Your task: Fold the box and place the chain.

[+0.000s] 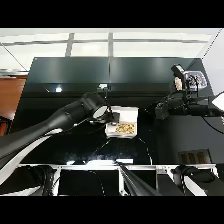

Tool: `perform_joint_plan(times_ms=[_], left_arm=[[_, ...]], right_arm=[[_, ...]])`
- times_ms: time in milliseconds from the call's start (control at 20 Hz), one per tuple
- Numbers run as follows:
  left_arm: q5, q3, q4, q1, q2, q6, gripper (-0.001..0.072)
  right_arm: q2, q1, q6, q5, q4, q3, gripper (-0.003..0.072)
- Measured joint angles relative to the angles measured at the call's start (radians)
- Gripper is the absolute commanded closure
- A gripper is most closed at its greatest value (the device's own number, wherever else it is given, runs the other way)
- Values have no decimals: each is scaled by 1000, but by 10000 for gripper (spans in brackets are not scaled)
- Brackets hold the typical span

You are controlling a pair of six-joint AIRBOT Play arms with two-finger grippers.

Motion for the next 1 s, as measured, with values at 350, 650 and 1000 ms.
perform_joint_plan(times_ms=[350,650,1000], left_arm=[[-80,-231,115,253,296,61,55],[110,-515,-613,637,373,767,-6],[30,-586,-1191,689,222,1841,-11]], right_arm=[[0,0,4,-2,-1,0,315],[0,0,4,-2,-1,0,314],[0,0,4,0,-3,0,315]])
